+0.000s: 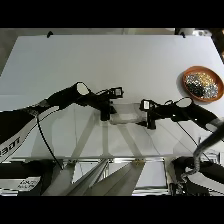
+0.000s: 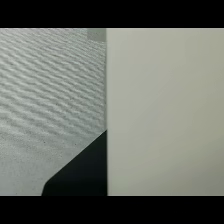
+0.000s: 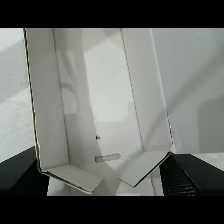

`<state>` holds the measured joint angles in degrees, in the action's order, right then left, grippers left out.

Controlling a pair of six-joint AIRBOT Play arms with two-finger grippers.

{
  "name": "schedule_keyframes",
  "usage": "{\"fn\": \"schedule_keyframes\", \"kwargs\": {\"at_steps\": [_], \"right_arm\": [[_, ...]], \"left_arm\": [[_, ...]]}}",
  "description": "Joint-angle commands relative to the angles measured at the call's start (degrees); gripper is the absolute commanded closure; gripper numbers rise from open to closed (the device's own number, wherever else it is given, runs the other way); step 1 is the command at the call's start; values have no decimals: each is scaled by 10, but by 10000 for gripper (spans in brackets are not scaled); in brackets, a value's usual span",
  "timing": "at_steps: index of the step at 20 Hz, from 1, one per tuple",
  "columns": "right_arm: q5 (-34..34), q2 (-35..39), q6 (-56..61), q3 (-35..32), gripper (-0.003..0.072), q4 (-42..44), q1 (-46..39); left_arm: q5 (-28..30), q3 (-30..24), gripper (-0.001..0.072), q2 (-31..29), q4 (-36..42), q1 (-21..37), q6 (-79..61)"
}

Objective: Fold the box and place the chain.

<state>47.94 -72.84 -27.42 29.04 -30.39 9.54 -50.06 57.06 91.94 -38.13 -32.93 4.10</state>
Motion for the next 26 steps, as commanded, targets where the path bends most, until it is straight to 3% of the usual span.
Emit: {"fn": "schedule_keyframes", "kwargs": {"at_steps": [1,20,26], "right_arm": [[-5,-7,-31,1,-14,30,4],[5,-54,-46,16,-10,52,4],[5,-56,-57,16,46,52,4]], "left_arm": [[1,0,698,0,0,0,0],[1,0,698,0,0,0,0],[1,0,698,0,0,0,0]]}}
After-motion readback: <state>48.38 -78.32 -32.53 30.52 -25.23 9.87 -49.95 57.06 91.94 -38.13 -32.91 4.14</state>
